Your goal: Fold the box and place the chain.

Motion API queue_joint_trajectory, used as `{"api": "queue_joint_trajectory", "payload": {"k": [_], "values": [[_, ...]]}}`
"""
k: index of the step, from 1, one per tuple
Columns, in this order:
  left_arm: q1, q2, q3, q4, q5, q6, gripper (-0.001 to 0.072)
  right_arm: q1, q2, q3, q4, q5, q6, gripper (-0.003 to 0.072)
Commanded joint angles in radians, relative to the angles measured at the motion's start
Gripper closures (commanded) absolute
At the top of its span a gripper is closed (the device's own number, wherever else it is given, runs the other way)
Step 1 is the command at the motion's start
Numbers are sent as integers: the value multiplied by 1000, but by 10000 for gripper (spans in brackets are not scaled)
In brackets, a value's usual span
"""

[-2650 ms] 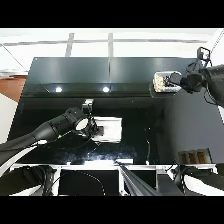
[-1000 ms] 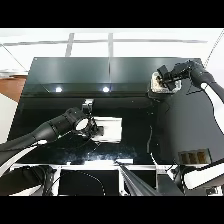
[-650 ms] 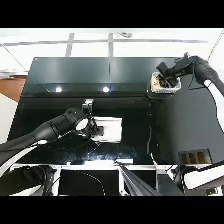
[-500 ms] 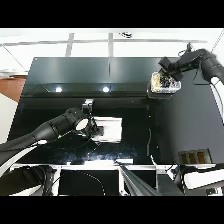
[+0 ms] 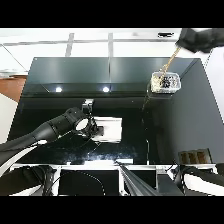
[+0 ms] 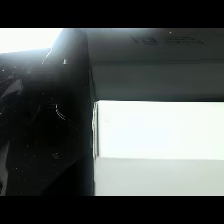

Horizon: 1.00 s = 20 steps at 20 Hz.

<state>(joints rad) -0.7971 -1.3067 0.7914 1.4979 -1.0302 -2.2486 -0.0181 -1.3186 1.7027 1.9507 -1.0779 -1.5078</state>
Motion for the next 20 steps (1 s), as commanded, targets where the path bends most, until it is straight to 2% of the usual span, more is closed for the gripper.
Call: {"api": "queue_joint_trajectory", "payload": {"k": [1,4,6,8,11,14,16,20], "values": [[0,0,0,0,0,0,676,-1,105,132,9,-31,-80,662],[0,0,0,0,0,0,675,1,114,320,21,-77,-83,662],[0,0,0,0,0,0,676,2,122,398,69,-114,-101,662],[0,0,0,0,1,0,675,2,148,400,118,-142,-132,662],[0,0,0,1,7,0,676,16,175,393,129,-319,-176,661],[0,0,0,1,9,0,676,92,217,267,174,-445,-248,661],[0,0,0,1,9,0,675,195,231,167,194,-526,-301,661],[0,0,0,0,9,0,676,383,233,-32,192,-491,-307,662]]}}
